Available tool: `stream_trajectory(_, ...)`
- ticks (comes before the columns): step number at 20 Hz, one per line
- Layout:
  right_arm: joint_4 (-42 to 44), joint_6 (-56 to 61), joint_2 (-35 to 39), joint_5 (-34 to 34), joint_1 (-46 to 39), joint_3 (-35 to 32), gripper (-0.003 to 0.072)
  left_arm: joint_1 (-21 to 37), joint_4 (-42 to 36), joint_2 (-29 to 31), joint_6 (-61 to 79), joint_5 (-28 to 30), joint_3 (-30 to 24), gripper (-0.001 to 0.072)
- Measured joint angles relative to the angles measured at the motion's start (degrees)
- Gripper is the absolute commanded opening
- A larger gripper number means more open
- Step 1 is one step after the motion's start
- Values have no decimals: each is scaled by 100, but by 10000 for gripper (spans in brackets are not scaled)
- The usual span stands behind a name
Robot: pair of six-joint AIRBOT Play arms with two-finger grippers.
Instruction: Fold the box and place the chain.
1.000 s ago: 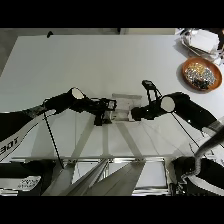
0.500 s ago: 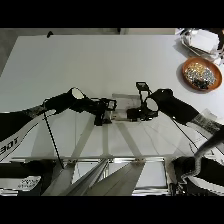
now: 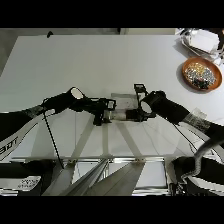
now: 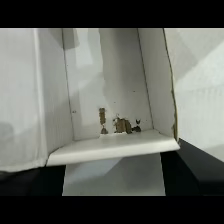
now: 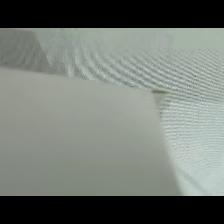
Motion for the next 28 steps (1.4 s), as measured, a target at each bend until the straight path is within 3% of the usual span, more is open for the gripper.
stream_trajectory(2,31,-9,-17,-22,15,0,15,0,-2,0,4,0,-2,276)
stream_trajectory(3,42,-13,-24,-26,17,0,55,0,-4,0,7,0,-2,276)
stream_trajectory(4,44,-48,-33,-57,24,-2,179,0,-4,0,20,4,-2,276)
stream_trajectory(5,105,-52,-57,-173,28,-11,245,0,-4,0,24,9,-2,276)
stream_trajectory(8,140,-48,-52,-208,33,0,234,0,-13,0,24,13,-2,276)
stream_trajectory(9,133,-46,-52,-210,33,-2,182,0,-15,0,24,17,-2,276)
stream_trajectory(10,122,-46,-50,-205,33,-2,58,0,-17,0,24,20,-2,276)
stream_trajectory(11,81,-37,-50,-188,28,-2,13,0,-20,0,22,22,-2,276)
stream_trajectory(14,76,-11,-46,-190,28,-2,29,0,-24,2,2,17,-2,276)
stream_trajectory(15,81,-50,-37,-192,28,-2,158,0,-22,2,13,17,-2,276)
stream_trajectory(16,125,-118,-11,-238,31,0,342,0,-22,2,22,20,-2,276)
stream_trajectory(17,173,-188,35,-313,35,4,445,-2,-35,0,20,46,0,276)
stream_trajectory(22,37,-920,529,28,-48,90,450,-9,-50,-4,17,15,0,276)
stream_trajectory(24,-7,-1298,826,396,-199,203,516,-11,-46,-4,20,-9,0,276)
stream_trajectory(28,-111,-2090,1421,1198,-765,501,516,-9,-31,-4,20,7,0,276)
